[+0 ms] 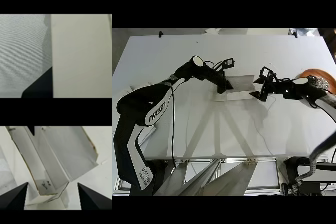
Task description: Fold the box and place the chain.
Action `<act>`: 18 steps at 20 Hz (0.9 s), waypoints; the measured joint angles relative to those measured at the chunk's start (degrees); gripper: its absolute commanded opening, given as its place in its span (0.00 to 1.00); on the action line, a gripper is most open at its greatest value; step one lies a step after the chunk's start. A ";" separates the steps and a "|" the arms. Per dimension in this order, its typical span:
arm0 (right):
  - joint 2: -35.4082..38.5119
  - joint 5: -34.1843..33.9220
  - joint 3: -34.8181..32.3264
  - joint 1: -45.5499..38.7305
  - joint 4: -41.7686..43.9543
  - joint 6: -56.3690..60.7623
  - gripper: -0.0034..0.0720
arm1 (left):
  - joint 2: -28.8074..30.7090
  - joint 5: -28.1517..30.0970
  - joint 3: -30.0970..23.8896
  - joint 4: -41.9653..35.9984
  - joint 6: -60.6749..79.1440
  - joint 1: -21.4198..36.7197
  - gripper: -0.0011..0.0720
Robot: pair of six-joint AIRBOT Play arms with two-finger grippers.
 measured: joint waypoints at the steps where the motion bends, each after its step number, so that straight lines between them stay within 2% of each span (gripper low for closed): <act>1: -1.38 1.49 1.60 -0.07 -1.36 1.38 0.96 | 0.00 -0.02 0.00 0.02 0.00 0.02 0.03; 5: -5.51 7.13 6.45 -0.09 -8.81 7.28 0.96 | 0.00 -0.02 0.00 0.02 0.00 0.02 0.03; 9: -6.82 10.12 7.93 -0.11 -12.96 9.14 0.96 | 0.00 -0.02 0.00 -0.02 0.02 -0.02 0.03; 18: -8.13 13.03 10.29 -0.15 -10.99 7.87 0.96 | 0.00 0.02 0.00 0.00 0.02 -0.02 0.03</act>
